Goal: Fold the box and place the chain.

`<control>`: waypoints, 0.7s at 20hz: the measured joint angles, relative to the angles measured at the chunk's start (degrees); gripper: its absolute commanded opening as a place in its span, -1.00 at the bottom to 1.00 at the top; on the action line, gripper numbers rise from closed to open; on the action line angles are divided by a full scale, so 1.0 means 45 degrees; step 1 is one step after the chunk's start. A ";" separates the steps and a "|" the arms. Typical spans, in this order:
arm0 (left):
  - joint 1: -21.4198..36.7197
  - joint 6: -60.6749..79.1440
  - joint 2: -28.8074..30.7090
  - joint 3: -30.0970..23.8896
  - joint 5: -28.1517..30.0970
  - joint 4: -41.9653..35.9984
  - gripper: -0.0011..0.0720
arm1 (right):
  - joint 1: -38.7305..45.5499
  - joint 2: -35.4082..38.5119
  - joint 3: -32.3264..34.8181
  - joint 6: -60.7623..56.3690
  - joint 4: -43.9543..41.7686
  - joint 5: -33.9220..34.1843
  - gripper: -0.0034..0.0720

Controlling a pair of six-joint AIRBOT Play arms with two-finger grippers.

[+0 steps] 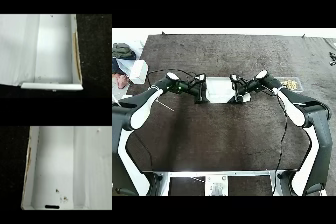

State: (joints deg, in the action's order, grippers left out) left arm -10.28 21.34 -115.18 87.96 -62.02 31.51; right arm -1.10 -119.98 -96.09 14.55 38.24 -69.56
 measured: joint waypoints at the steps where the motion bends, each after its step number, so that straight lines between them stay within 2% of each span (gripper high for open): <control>1: 0.0005 0.0019 -0.0073 0.0034 -0.0087 -0.0049 1.00 | 0.0000 0.0000 0.0000 0.0010 0.0015 -0.0015 0.21; 14: -0.0097 0.0704 -0.0534 0.0112 -0.0942 -0.0840 1.00 | 0.0000 0.0005 0.0005 0.0044 0.0044 -0.0189 0.21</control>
State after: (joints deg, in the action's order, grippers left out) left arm -10.72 24.51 -117.58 88.47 -66.26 27.73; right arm -1.10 -119.96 -96.07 14.74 38.44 -70.41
